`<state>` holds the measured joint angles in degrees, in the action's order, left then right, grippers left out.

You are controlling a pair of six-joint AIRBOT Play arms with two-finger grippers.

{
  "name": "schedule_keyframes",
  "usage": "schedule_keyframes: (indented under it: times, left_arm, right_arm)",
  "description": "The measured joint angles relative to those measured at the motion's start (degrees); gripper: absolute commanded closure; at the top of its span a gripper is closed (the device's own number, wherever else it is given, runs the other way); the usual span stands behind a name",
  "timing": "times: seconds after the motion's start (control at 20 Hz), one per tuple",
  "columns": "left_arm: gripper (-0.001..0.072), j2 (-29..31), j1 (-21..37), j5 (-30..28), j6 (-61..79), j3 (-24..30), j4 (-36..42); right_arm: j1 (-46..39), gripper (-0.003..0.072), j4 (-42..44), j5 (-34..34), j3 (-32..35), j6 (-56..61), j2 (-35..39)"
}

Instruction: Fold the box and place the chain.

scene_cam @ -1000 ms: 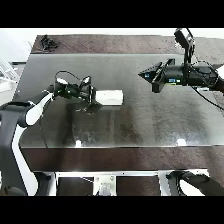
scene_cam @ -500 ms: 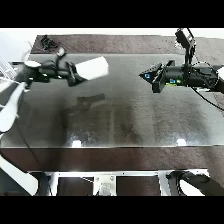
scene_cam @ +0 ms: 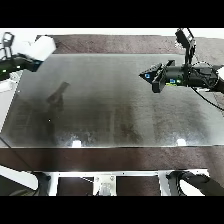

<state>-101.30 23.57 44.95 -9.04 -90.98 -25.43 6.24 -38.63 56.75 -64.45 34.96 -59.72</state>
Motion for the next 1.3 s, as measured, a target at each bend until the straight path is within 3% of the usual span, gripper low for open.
schedule_keyframes:
  times: [0.5, 0.85, 0.9, 1.0, 1.3]
  left_arm:
    - [0.0693, -7.91, 4.66, -9.55, -8.48, 0.0, -5.92]
    - [0.0691, -11.04, 4.83, -10.47, -1.97, 0.02, -3.69]
    - [0.0661, -11.13, 4.85, -10.49, -1.16, 0.0, -3.1]
    - [-0.0011, -11.32, 4.85, -10.36, 0.02, 0.0, -2.32]
    - [-0.0011, -11.1, 4.85, -10.88, -1.36, 0.0, 0.02]
  right_arm:
    - [0.15, 0.0678, 0.92, -3.5, 2.93, 0.02, -0.46]
    - [0.15, 0.0678, 1.42, -6.51, 5.16, 0.02, -0.66]
    - [0.15, 0.0678, 1.42, -6.69, 5.25, 0.02, -0.66]
    - [0.15, 0.0677, 1.49, -7.26, 5.35, 0.02, -0.66]
    - [0.15, 0.0676, 1.57, -8.13, 5.42, 0.02, -0.66]
